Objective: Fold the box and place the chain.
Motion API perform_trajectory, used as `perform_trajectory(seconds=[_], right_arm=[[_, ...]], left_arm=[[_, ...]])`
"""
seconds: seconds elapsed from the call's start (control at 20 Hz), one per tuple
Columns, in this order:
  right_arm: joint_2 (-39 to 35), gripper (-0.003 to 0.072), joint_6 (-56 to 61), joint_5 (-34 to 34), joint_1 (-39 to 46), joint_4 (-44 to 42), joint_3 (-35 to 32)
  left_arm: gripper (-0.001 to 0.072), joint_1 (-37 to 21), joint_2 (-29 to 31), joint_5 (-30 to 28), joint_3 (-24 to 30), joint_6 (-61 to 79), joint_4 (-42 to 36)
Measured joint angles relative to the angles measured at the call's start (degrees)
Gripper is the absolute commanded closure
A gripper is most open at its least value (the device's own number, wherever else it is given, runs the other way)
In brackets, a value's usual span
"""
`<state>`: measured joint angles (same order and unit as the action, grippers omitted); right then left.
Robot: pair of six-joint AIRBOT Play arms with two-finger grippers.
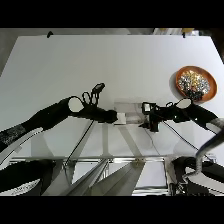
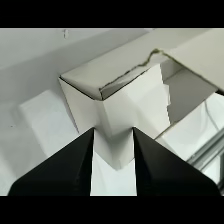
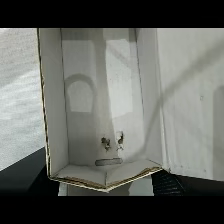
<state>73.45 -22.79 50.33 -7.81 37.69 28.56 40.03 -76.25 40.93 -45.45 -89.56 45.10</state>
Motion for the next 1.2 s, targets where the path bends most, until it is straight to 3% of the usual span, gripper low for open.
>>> perform_trajectory(seconds=[0.3,0.75,1.05,1.1,1.15,1.2], right_arm=[[0.00,0.0350,0.00,0.00,0.00,-0.02,0.00],[0.00,0.0350,0.00,0.02,0.00,0.00,0.00],[0.00,0.0350,0.00,0.00,0.00,0.00,0.00],[0.00,0.0350,0.00,0.00,0.00,0.00,0.00],[0.00,0.0350,0.00,0.02,0.00,0.00,0.00],[0.00,0.0350,0.00,0.00,0.00,0.00,0.00]], left_arm=[[0.0439,4.20,-2.32,2.01,-6.49,-16.31,14.23],[0.0439,8.98,-9.92,15.12,-18.14,-35.52,29.31],[0.0441,10.32,-15.26,21.84,-25.24,-44.30,33.59],[0.0454,10.71,-16.31,22.56,-26.16,-44.98,33.88],[0.0542,11.13,-17.33,23.19,-26.91,-45.53,34.16],[0.0583,11.47,-18.14,23.69,-27.39,-45.88,34.51]])
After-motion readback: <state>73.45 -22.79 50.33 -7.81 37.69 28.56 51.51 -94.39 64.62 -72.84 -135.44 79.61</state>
